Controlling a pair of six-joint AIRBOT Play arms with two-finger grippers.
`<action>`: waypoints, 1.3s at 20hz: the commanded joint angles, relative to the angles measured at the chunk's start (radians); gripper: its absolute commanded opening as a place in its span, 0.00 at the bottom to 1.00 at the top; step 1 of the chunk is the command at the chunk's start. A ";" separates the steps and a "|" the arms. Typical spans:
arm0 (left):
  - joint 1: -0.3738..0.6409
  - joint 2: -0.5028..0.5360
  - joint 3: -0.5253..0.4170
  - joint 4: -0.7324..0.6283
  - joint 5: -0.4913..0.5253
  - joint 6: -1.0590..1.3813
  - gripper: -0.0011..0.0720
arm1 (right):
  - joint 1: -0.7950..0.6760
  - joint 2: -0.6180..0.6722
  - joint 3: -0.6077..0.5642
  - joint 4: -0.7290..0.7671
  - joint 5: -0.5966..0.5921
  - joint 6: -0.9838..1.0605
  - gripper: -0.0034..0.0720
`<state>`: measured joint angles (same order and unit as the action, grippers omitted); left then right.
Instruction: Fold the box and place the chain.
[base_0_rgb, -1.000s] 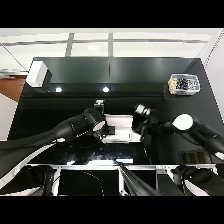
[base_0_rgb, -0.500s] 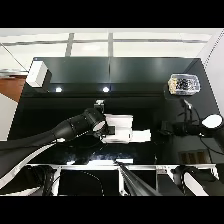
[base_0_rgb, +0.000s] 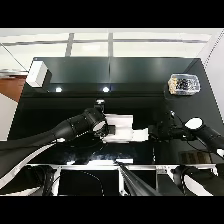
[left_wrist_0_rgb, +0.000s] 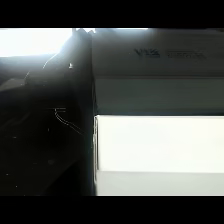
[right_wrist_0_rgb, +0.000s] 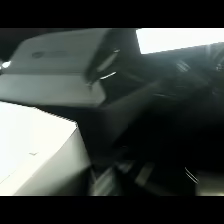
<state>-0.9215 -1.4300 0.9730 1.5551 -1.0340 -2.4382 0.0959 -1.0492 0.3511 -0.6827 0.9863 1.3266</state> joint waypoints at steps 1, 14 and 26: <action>0.000 0.000 0.000 -0.001 -0.001 0.000 0.06 | 0.049 -0.011 0.040 0.056 0.043 -0.057 0.67; 0.000 0.000 0.000 0.000 -0.023 0.000 0.06 | 0.270 -0.011 0.162 0.051 0.000 -0.030 0.75; 0.000 0.000 0.000 0.000 -0.023 0.000 0.06 | 0.476 -0.013 0.274 -0.321 -0.116 0.365 0.59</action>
<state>-0.9215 -1.4300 0.9730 1.5547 -1.0580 -2.4382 0.5278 -1.0618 0.5961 -0.8768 0.8940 1.5635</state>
